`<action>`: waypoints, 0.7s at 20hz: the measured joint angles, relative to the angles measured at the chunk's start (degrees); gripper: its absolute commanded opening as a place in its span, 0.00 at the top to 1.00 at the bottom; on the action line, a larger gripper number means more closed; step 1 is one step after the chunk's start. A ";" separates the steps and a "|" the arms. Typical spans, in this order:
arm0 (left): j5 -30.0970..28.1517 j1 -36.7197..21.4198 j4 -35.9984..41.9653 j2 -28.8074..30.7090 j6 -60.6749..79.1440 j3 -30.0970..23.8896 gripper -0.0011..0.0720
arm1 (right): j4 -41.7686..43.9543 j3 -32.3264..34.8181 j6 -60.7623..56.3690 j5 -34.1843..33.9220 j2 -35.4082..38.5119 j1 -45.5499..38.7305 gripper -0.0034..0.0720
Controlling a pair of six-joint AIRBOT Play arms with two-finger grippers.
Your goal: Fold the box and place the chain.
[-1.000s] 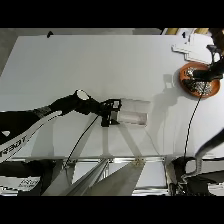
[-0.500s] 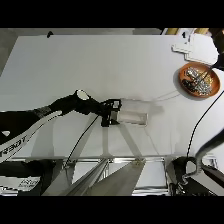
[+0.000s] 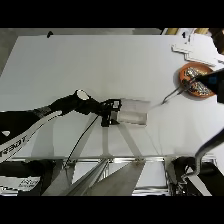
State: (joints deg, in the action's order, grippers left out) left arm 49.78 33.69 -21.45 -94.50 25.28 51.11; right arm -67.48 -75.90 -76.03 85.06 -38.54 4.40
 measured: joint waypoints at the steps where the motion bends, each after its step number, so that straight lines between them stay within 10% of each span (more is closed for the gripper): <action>1: 0.00 0.00 0.00 0.00 0.00 0.00 0.70 | 0.20 1.53 -0.55 -0.61 1.29 2.19 0.93; 14: 0.00 0.00 0.00 0.00 0.00 0.00 0.70 | -3.26 23.41 -1.95 -22.23 -0.07 22.18 0.93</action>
State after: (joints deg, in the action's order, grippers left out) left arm 49.78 33.69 -21.45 -94.50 25.28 51.11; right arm -70.74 -52.49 -77.97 62.83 -38.61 26.59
